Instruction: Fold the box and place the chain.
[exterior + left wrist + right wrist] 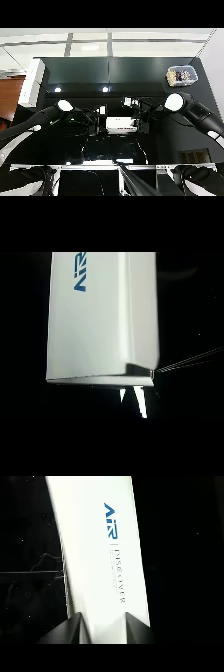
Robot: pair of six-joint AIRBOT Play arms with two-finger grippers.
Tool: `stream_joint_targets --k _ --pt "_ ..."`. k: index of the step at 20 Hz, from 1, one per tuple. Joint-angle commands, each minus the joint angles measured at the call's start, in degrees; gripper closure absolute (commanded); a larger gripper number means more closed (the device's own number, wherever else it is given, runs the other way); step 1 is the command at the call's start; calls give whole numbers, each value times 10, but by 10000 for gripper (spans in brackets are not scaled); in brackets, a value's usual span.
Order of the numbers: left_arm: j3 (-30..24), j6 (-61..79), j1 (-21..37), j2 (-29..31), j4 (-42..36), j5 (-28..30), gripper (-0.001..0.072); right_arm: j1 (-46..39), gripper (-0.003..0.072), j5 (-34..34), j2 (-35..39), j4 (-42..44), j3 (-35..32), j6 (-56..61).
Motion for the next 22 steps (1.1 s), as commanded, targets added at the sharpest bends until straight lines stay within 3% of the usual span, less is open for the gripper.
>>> stream_joint_targets --k 1,22 --pt "0 0 0 0 0 0 350 0 446 -2 -4 0 0 6" --pt "0 0 0 0 0 0 349 0 413 25 -4 4 0 33"
